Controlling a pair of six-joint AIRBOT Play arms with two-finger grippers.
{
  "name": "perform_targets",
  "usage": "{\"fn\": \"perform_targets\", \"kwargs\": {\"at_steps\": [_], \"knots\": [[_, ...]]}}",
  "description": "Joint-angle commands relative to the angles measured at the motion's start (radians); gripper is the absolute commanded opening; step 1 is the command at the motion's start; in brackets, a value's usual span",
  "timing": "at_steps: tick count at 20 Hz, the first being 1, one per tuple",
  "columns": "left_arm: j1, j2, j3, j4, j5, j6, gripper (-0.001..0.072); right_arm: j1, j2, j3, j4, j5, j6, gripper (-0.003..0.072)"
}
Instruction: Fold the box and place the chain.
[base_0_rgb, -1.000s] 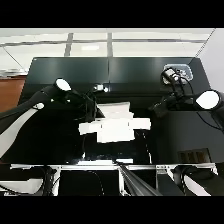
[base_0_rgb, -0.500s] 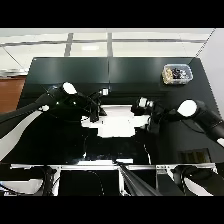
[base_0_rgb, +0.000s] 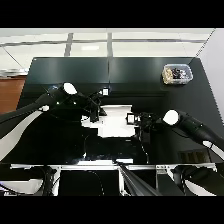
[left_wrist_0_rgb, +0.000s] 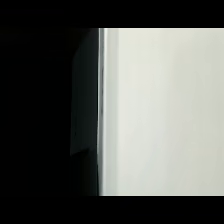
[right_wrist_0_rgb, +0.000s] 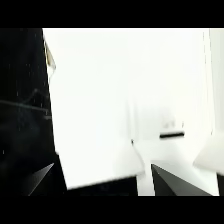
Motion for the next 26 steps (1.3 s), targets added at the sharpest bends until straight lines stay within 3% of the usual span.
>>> {"fn": "perform_targets", "kwargs": {"at_steps": [1,13,18,23,26], "knots": [[-0.001,0.0,0.0,0.0,0.0,0.0,0.0029,0.026,-0.019,-0.003,0.091,-0.113,-0.068,0.0703],[-0.001,0.0,0.0,0.0,-0.002,0.0,0.003,-0.029,0.055,0.03,0.061,-0.184,-0.105,0.0702],[-0.001,0.0,0.0,0.0,-0.002,0.0,0.0029,-0.09,0.035,0.032,0.224,-0.202,-0.19,0.0702],[-0.001,0.0,0.0,0.0,-0.002,0.0,0.003,-0.121,-0.05,0.054,0.463,-0.119,-0.381,0.0702],[-0.001,0.0,0.0,0.001,-0.003,0.0,0.003,-0.122,-0.089,0.054,0.478,-0.019,-0.393,0.0702]]}}
